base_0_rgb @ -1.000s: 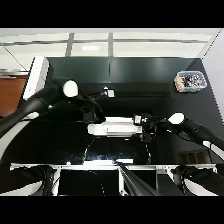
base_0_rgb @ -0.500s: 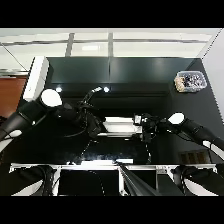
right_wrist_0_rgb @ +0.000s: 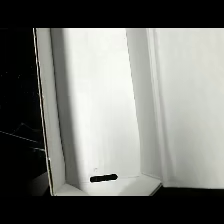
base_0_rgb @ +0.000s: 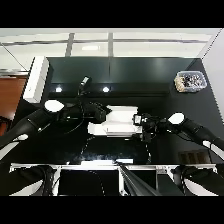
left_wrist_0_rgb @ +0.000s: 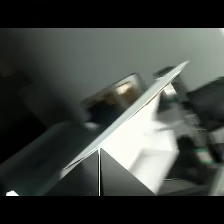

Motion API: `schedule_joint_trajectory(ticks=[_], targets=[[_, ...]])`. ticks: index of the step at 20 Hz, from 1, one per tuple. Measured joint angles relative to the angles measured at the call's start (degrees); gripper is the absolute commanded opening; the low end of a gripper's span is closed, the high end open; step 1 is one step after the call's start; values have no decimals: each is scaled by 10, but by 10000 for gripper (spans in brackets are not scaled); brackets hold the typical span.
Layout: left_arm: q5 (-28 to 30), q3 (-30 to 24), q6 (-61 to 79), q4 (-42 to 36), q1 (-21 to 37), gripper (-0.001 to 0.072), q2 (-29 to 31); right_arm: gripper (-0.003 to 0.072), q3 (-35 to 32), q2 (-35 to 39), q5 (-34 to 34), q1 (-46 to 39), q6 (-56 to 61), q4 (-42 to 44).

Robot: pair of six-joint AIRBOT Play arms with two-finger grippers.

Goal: Fold the box and place the chain.

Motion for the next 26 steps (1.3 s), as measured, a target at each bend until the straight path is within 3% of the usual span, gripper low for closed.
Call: schedule_joint_trajectory(ticks=[3,8,16,21,26], targets=[[3,24,-11,47,0,27,-37,415,0,0,0,0,0,0],[-65,79,-52,153,-2,28,-103,415,0,0,0,0,0,0],[-159,154,-98,301,-14,28,-129,415,0,0,1,0,-1,0],[-207,193,-187,421,7,28,-82,415,0,0,0,0,0,0],[-183,120,-195,416,64,32,29,414,0,0,0,0,0,0]])
